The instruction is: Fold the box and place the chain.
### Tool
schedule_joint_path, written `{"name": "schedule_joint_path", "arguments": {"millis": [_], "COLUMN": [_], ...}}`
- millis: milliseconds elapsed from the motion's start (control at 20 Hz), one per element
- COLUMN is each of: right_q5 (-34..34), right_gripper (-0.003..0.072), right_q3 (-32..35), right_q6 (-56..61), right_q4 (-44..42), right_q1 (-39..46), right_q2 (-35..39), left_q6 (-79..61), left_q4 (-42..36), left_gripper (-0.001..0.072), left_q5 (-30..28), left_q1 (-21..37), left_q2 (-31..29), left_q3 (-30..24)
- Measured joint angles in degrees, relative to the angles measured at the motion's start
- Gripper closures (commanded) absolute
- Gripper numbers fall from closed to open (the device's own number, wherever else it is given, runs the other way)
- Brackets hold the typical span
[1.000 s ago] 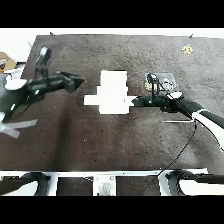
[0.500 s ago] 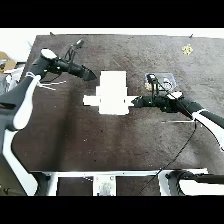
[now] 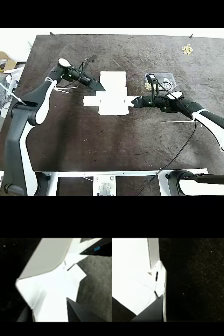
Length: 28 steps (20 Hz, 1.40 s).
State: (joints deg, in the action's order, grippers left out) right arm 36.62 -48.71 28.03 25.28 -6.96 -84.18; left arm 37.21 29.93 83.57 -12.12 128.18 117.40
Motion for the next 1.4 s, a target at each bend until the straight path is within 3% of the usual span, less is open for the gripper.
{"name": "schedule_joint_path", "arguments": {"millis": [150,250,350,400,700,750,800,850,900,1150,1400], "right_q5": [0.02,0.04,0.11,0.13,0.04,0.04,-0.15,-0.55,-0.87,-1.57,1.55], "right_gripper": [0.0683,0.0683,0.0683,0.0683,0.0682,0.0608,0.0345,0.0204,0.0245,0.0248,0.0247], "right_q3": [0.0,0.0,0.0,0.0,0.0,0.0,0.0,-0.02,-0.02,-0.04,-0.04], "right_q6": [-0.02,-0.02,-0.04,-0.04,-0.04,-0.04,-0.04,-0.04,-0.2,-2.05,-4.35], "right_q4": [0.0,0.02,0.07,0.15,0.26,0.26,0.22,0.22,0.26,0.42,0.63], "right_q1": [0.0,0.0,0.0,0.0,0.0,0.0,0.0,0.04,0.22,3.67,5.35], "right_q2": [0.0,0.0,0.0,0.02,0.02,0.02,0.11,0.37,0.9,6.4,9.33], "left_q6": [-0.96,-1.25,-1.4,-1.42,-1.73,-2.12,-2.4,-2.89,-3.65,-13.42,-25.59], "left_q4": [-1.57,-2.23,-2.32,-2.47,-2.36,-2.01,-1.73,-1.07,-1.07,-0.9,-0.33], "left_gripper": [0.023,0.037,0.0646,0.0668,0.07,0.07,0.07,0.07,0.07,0.07,0.07], "left_q5": [1.07,1.55,1.57,1.57,2.91,3.23,3.5,3.78,3.89,3.32,-2.71], "left_q1": [-0.5,-0.74,-0.76,-0.76,-0.85,-0.85,-0.85,-0.87,-0.87,-0.87,-0.87], "left_q2": [0.87,1.09,1.27,1.27,1.33,1.33,1.33,1.36,1.38,0.85,-0.37], "left_q3": [0.2,0.28,0.31,0.31,0.35,0.35,0.35,0.35,0.31,0.35,0.35]}}
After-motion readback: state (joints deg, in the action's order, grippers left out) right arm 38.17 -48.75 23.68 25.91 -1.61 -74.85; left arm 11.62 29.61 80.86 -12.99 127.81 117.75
